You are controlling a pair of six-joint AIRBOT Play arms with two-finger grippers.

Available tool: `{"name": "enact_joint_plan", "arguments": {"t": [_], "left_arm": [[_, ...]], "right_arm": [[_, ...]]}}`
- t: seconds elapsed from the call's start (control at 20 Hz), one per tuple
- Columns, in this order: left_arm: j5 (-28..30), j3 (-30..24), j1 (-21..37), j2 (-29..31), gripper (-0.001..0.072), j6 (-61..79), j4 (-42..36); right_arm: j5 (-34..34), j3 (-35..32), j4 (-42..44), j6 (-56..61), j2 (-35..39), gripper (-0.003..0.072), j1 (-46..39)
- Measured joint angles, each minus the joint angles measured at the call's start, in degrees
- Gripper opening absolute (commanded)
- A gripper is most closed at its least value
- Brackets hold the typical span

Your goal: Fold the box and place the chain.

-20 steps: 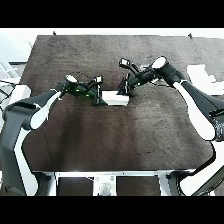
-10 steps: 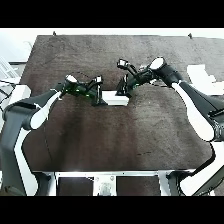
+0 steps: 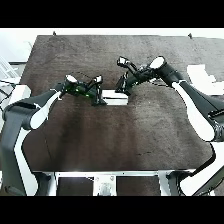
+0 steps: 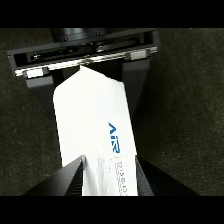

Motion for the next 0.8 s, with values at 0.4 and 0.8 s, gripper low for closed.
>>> {"name": "enact_joint_plan", "arguments": {"t": [0.4, 0.8], "left_arm": [[-0.07, 0.0, 0.0, 0.0, 0.0365, 0.0, -0.02], [-0.02, 0.0, 0.0, 0.0, 0.0365, 0.0, 0.0]], "right_arm": [[-1.42, 0.15, -3.89, 2.38, 0.26, 0.0377, 1.22], [-3.23, 0.15, -6.47, 4.28, 0.28, 0.0377, 2.12]]}}
